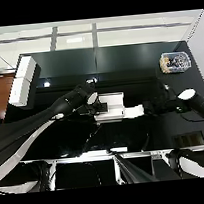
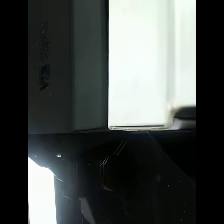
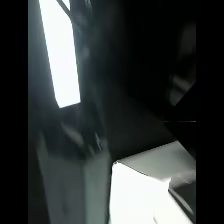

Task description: Fold the box and place the chain.

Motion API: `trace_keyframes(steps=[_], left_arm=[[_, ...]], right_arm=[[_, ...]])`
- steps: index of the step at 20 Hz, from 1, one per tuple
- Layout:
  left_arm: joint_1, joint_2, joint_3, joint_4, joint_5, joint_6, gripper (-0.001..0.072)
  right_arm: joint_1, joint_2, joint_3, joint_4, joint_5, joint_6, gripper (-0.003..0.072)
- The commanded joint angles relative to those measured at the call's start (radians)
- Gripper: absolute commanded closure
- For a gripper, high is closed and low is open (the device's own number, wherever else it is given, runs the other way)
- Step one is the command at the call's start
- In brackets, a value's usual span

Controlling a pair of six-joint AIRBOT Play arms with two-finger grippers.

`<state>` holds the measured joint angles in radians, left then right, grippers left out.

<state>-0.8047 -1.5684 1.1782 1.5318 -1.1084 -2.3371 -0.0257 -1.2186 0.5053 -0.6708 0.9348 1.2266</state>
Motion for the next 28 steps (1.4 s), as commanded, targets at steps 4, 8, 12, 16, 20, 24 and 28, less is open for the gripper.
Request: trace_keyframes(steps=[4,8,12,16,20,24,28], left_arm=[[0.001,-0.001,0.001,0.001,0.0,0.0,0.0683],[0.001,-0.001,0.001,0.001,0.0,0.0,0.0683],[0.001,-0.001,0.001,0.001,0.001,0.0,0.0683],[0.001,-0.001,0.001,0.001,0.001,0.0,0.0683],[0.001,-0.001,0.001,0.001,0.0,0.0,0.0683],[0.001,-0.001,0.001,0.001,0.001,0.0,0.0683],[0.001,-0.001,0.001,0.001,0.0,0.0,0.0683]], right_arm=[[0.051,-0.061,0.086,0.169,0.137,-0.165,0.043],[0.047,-0.061,0.162,0.14,0.237,-0.164,0.0175],[0.066,-0.061,0.169,0.15,0.244,-0.16,0.0175],[0.129,-0.061,0.171,0.169,0.223,-0.137,0.0176],[0.215,-0.061,0.188,0.119,0.123,-0.045,0.0178],[0.315,-0.061,0.262,-0.053,0.072,0.12,0.0248],[0.41,-0.061,0.322,-0.244,0.039,0.351,0.0248]])
